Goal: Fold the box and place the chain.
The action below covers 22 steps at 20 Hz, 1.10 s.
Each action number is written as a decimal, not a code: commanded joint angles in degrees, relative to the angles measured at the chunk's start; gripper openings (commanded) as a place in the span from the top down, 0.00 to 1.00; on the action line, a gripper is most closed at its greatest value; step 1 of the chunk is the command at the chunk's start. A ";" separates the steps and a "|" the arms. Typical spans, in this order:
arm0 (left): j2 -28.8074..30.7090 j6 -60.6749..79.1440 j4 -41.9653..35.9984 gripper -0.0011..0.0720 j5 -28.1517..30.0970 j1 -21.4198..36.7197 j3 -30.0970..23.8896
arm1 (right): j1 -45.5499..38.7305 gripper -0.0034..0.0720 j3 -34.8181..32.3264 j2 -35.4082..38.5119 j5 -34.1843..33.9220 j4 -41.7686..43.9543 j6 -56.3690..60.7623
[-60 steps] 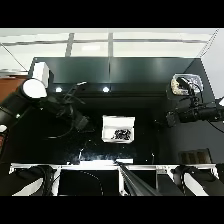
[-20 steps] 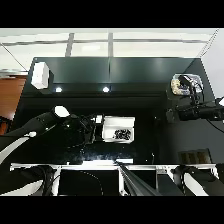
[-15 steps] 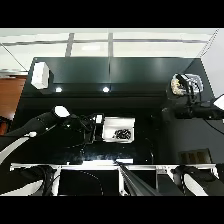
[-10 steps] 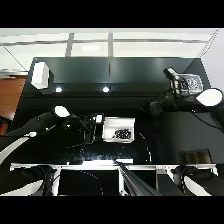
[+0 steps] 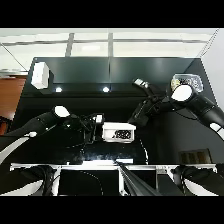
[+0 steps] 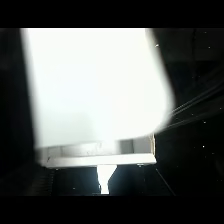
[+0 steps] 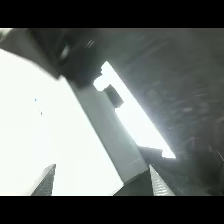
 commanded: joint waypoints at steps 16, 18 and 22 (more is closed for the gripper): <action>0.00 -0.07 0.02 0.43 -0.02 -0.04 0.04 | 2.49 0.02 0.24 -0.20 8.66 0.94 -8.92; 0.00 -0.07 0.02 0.43 0.00 -0.04 0.04 | 2.58 0.02 0.22 -0.26 8.59 0.39 -8.92; 0.00 -0.07 0.02 0.43 0.00 -0.04 0.04 | 5.88 0.02 0.22 -0.26 7.65 -5.40 -8.68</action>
